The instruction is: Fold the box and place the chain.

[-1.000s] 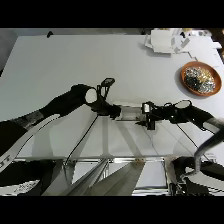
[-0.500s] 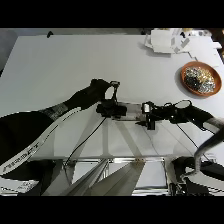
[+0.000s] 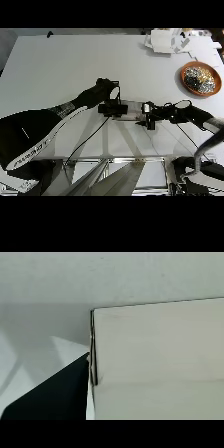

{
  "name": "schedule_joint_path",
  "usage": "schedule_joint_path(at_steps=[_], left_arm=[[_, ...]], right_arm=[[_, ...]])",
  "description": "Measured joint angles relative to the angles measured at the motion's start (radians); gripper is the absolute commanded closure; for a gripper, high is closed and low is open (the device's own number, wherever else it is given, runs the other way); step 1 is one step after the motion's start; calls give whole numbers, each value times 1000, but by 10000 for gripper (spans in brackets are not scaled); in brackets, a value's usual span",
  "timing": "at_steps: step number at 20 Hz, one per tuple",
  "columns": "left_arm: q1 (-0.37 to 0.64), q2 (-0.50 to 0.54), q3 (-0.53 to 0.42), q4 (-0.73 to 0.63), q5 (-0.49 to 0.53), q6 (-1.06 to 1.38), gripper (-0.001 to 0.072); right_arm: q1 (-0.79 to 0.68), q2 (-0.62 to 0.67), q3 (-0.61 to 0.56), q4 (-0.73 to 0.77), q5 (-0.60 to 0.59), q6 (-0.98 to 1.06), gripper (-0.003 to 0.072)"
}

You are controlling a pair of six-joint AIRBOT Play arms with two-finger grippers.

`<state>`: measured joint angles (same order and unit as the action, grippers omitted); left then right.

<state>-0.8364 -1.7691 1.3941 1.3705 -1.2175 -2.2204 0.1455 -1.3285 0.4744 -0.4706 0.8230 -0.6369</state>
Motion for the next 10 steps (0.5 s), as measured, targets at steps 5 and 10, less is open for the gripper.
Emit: schedule_joint_path(at_steps=[5,10], left_arm=[[-7,-10,2,14,-11,-12,708],[-12,-13,2,16,-1,-24,499]], right_arm=[[0,0,0,0,1,1,249],[0,0,0,0,0,1,249]])
